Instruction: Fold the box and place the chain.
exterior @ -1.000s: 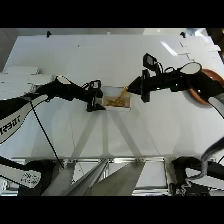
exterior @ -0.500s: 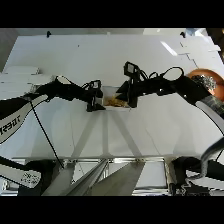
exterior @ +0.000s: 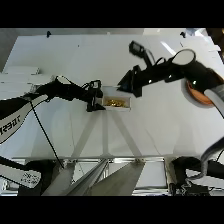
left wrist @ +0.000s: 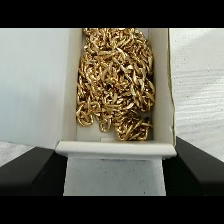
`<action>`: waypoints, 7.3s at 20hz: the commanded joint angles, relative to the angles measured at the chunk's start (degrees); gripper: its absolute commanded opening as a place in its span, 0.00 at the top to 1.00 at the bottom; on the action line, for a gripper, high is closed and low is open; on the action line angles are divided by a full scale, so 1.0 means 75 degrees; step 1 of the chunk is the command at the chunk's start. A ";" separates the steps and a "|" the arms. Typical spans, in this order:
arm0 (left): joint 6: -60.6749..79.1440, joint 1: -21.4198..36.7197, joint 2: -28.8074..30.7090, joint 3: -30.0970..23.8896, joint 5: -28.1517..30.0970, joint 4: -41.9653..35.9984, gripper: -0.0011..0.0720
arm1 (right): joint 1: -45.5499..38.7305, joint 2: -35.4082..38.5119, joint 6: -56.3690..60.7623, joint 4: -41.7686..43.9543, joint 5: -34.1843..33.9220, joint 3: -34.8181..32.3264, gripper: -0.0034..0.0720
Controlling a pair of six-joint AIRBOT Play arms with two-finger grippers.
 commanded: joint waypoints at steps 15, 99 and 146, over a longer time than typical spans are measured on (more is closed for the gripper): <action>0.0000 0.0003 0.0000 0.0000 0.0000 0.0003 0.52 | 0.0137 -0.2518 0.1081 -0.1029 0.1938 0.1687 0.64; 0.0000 0.0003 0.0000 0.0000 0.0000 0.0003 0.52 | 0.1358 -0.2454 0.5855 -0.0425 -0.0694 0.0863 0.93; -0.0003 0.0003 0.0000 0.0000 0.0003 0.0003 0.52 | -0.0303 -0.0565 0.2961 0.1510 -0.0953 -0.2882 0.94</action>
